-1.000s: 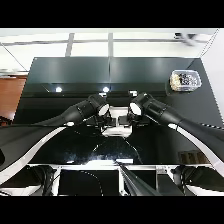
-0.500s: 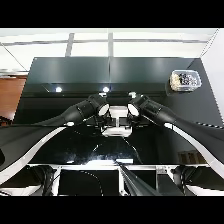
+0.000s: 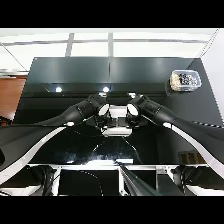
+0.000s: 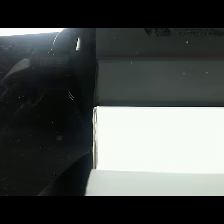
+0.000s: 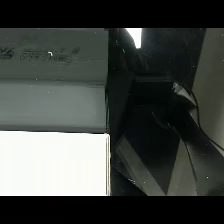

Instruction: Fold the box and place the chain.

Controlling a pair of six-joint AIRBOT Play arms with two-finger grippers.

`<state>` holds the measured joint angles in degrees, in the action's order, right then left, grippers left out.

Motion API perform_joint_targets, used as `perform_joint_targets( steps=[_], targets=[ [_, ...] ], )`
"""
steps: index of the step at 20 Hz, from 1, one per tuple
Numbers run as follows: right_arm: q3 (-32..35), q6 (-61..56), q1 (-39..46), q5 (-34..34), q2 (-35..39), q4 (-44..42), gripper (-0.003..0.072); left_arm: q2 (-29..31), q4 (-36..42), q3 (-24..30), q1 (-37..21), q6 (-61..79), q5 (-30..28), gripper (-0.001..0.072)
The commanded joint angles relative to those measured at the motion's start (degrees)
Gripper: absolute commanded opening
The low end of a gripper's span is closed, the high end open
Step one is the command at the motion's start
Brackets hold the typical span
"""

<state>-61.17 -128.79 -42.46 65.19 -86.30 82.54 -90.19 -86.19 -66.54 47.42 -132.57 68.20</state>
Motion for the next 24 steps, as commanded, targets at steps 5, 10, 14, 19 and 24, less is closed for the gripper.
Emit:
perform_joint_targets(
  steps=[5,10,14,19,24],
  targets=[
    [0.0,0.6,0.0,0.4,0.0,0.0,0.0277,0.0,-0.1,0.0,0.0,0.1,0.0,0.0027],
    [0.0,0.7,0.0,0.8,0.0,0.0,0.0118,0.0,-0.1,0.0,0.0,0.1,0.0,0.0028],
    [0.0,0.7,0.0,0.6,0.1,0.2,0.0013,0.0,-0.1,0.0,0.0,0.1,0.0,0.0027],
    [0.0,1.3,0.9,1.3,1.8,0.7,0.0329,0.0,-0.1,0.0,0.0,0.1,-0.2,0.0027],
    [-1.6,9.4,3.6,6.5,8.8,0.5,0.0329,0.0,-0.5,0.0,0.0,0.1,-0.2,0.0028]
  ],
)
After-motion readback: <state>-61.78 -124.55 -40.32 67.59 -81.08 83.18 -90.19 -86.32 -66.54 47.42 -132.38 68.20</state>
